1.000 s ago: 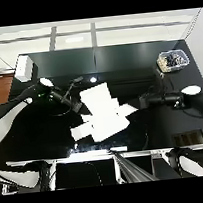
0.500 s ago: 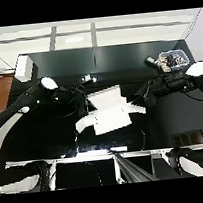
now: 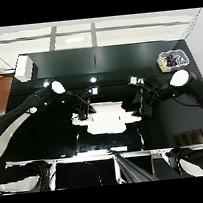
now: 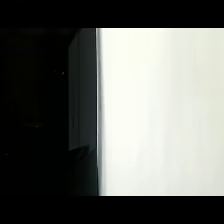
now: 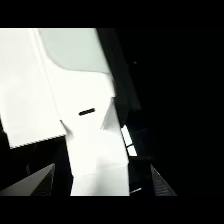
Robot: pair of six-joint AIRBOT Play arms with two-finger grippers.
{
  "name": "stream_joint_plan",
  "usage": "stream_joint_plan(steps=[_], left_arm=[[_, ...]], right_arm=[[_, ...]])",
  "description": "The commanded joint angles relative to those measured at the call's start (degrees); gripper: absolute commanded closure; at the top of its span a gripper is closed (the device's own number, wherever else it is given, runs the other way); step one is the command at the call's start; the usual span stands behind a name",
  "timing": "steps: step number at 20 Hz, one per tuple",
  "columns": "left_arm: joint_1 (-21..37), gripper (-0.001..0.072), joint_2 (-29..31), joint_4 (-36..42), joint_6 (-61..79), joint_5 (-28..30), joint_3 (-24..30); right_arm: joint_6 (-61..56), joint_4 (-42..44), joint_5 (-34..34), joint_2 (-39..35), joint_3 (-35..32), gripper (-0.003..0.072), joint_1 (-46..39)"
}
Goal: Fold the box and place the chain.
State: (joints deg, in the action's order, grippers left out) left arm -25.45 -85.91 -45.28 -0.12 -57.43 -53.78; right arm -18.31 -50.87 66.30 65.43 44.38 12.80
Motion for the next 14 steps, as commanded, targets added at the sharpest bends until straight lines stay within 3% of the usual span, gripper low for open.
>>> stream_joint_plan(steps=[1,6,11,14], left_arm=[[-0.3,0.0686,-0.4,-0.8,0.8,1.5,0.0],[-0.3,0.0686,-0.4,-0.8,-1.2,1.5,0.0],[-0.3,0.0686,-0.4,-0.7,-1.8,1.5,0.0],[-0.3,0.0685,-0.4,-0.7,-1.8,1.4,0.0]], right_arm=[[2.6,1.6,-2.6,0.0,-4.9,-0.0019,1.7],[7.7,0.9,-10.5,0.0,-9.6,-0.0020,8.3],[8.9,1.3,-12.9,0.0,-11.3,-0.0020,12.6],[7.7,8.2,-16.5,0.0,-14.0,-0.0020,13.2]])
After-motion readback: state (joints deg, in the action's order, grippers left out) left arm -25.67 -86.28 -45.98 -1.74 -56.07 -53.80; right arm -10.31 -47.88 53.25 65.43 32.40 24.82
